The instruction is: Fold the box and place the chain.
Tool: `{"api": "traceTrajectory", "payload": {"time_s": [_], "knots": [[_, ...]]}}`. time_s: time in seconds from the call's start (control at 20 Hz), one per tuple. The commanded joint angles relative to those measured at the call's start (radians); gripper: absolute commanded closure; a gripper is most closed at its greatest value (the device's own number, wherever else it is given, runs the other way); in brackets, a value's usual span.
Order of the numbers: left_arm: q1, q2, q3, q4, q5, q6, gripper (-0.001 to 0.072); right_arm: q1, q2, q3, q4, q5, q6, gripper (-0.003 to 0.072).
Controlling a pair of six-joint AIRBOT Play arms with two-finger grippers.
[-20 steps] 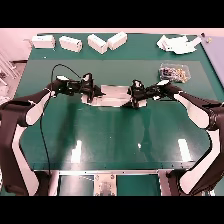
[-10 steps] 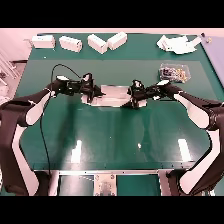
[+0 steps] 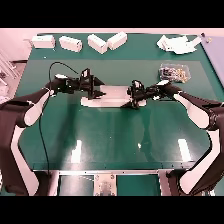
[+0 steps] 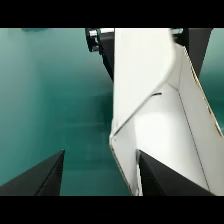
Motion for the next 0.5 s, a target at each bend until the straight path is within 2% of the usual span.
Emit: {"api": "traceTrajectory", "payload": {"time_s": [0.0,0.2,0.45], "knots": [[0.018,0.005,0.018,-0.010,-0.035,-0.001,0.0159,0.001,0.000,0.001,-0.001,0.000,0.001,0.0102],[0.083,0.017,0.023,-0.012,-0.129,-0.001,0.0159,0.001,0.000,0.001,-0.001,0.000,0.001,0.0102],[0.167,0.020,0.053,-0.041,-0.390,-0.002,0.0161,0.001,0.000,0.001,-0.001,0.000,0.001,0.0101]]}}
